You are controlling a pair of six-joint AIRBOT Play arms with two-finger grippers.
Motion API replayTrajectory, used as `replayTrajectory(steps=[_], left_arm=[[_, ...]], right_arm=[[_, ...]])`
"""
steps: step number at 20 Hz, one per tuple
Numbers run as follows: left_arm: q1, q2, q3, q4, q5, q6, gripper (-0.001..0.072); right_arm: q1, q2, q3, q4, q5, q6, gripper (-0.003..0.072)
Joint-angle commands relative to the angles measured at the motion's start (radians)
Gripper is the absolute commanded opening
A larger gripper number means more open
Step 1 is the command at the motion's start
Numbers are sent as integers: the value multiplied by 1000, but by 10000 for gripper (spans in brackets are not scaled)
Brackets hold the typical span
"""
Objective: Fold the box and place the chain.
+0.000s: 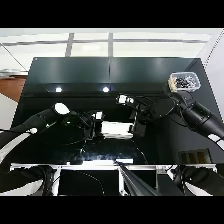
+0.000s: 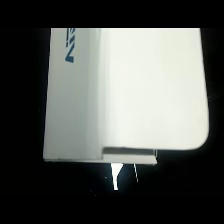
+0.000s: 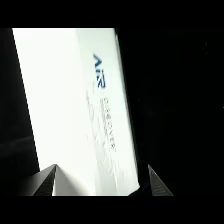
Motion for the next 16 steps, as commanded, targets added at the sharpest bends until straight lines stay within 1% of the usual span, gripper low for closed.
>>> replayTrajectory(steps=[1,2,4,5,9,10,11,16], left_arm=[[0,-1,1,0,0,0,388],[0,-1,1,0,0,0,388],[0,-1,1,0,0,0,388],[0,-1,1,0,0,0,388],[0,-1,1,1,0,0,388],[0,-1,1,1,0,0,388],[0,-1,1,1,0,0,388],[0,-1,1,2,0,0,388]], right_arm=[[1,4,-35,37,105,-12,635],[1,4,-48,35,103,-32,587],[1,4,-76,20,100,-45,578],[1,4,-89,10,104,-45,480],[1,4,-101,22,171,-45,471],[1,4,-101,22,180,-45,421],[1,4,-101,23,177,-45,304],[11,7,-100,43,177,-45,309]])
